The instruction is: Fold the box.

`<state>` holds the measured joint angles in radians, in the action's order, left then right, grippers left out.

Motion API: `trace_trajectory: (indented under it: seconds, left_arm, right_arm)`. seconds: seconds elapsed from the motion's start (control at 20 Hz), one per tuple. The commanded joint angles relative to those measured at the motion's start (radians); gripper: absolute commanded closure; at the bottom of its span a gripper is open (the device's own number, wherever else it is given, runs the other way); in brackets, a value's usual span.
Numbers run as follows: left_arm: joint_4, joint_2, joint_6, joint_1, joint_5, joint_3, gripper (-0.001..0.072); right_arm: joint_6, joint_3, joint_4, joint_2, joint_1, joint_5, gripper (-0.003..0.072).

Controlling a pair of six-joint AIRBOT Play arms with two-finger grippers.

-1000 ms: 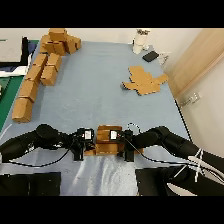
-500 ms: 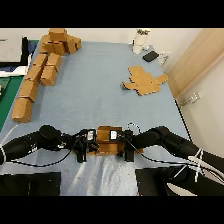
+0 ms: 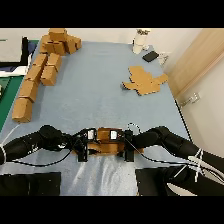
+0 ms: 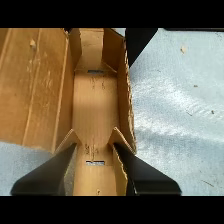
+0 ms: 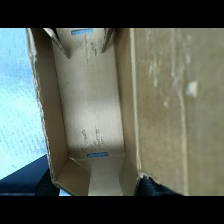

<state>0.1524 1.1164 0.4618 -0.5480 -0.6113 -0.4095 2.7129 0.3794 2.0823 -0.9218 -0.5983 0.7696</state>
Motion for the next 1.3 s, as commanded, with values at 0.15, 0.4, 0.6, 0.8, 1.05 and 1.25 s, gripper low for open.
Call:
trace_trajectory:
  seconds: [0.15,0.4,0.6,0.8,1.05,1.25]
  left_arm:
    - [-0.003,0.001,-0.002,-0.001,0.002,-0.001,0.0018]
    - [0.022,-0.002,-0.048,-0.001,0.008,-0.002,0.0516]
    - [0.344,-0.091,-0.504,0.011,0.100,-0.003,0.0619]
    - [0.875,-0.341,-1.495,0.117,0.045,-0.003,0.0700]
    - [1.104,-0.467,-2.085,0.297,-0.170,0.011,0.0700]
    - [0.954,-0.314,-2.028,0.266,-0.208,0.020,0.0701]
  right_arm:
    - [0.000,0.000,0.000,0.000,0.000,0.000,0.0146]
    - [0.000,0.000,0.000,0.000,0.000,0.000,0.0146]
    - [0.000,0.000,0.000,0.000,0.000,-0.001,0.0146]
    - [0.000,0.000,0.000,0.000,0.000,0.000,0.0146]
    - [0.000,0.000,0.000,0.000,0.000,0.000,0.0146]
    - [0.000,0.000,0.000,0.000,0.000,0.000,0.0146]
